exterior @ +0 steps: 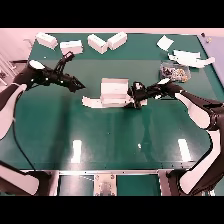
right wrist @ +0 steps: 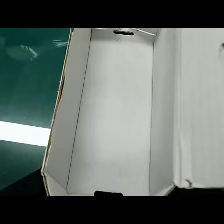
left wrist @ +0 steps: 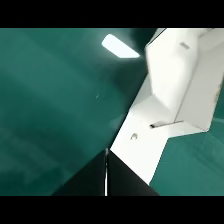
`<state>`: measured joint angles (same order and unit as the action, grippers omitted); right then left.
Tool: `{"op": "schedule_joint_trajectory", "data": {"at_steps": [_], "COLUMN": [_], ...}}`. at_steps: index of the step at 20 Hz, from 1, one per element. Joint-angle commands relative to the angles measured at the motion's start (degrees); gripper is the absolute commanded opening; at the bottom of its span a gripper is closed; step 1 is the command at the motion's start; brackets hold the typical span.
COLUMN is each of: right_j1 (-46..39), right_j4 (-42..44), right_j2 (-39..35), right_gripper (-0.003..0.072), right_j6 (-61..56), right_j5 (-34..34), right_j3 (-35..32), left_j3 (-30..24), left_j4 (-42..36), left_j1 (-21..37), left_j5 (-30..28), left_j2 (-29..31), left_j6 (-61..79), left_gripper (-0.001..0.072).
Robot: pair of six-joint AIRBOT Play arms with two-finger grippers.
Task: Fold the box and place the chain.
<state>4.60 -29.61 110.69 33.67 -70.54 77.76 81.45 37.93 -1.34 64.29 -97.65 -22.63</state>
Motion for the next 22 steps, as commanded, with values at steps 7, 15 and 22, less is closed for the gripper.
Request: {"op": "schedule_joint_trajectory", "data": {"at_steps": [7,15,22], "right_j1": [0.0,0.0,0.0], "right_j4": [0.0,0.0,0.0], "right_j2": [0.0,0.0,0.0], "right_gripper": [0.0577,0.0577,0.0577], "right_j6": [0.0,0.0,0.0], "right_j5": [0.0,0.0,0.0], "right_j3": [0.0,0.0,0.0], "left_j3": [-22.5,-22.6,-22.6], "left_j4": [3.2,-2.6,-8.6], "left_j1": [2.4,3.9,3.9], "left_j5": [-16.9,-9.6,-7.3], "left_j2": [11.7,6.8,2.1], "left_j6": [-21.0,-22.8,-21.9], "left_gripper": [0.0018,0.0018,0.0018]}}
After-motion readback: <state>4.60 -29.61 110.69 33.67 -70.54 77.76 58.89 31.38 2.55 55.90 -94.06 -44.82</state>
